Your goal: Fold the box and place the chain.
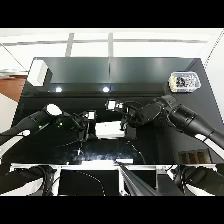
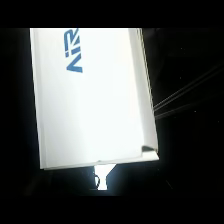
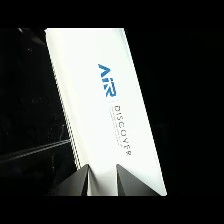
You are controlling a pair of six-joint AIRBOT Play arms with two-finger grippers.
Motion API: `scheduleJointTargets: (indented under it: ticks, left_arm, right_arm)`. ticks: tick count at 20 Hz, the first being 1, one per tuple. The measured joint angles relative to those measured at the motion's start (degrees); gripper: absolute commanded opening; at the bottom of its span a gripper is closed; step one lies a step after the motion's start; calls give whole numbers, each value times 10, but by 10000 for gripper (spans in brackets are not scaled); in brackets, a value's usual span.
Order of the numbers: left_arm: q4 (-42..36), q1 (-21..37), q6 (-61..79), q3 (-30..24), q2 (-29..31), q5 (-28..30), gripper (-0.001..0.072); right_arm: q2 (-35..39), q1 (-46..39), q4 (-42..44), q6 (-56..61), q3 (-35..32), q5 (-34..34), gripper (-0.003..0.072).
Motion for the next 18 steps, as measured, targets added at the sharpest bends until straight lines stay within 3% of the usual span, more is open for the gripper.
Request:
scheduleJointTargets:
  ticks: [10,12,18]
  left_arm:
    - [-2,0,-5,0,0,0,501]
    - [-2,0,-5,0,0,1,501]
    - [-2,0,-3,0,0,1,501]
  right_arm:
    - [-1,6,-8,27,-1,19,196]
    - [-1,6,-8,29,-1,23,130]
    - [-1,6,-8,32,-2,28,132]
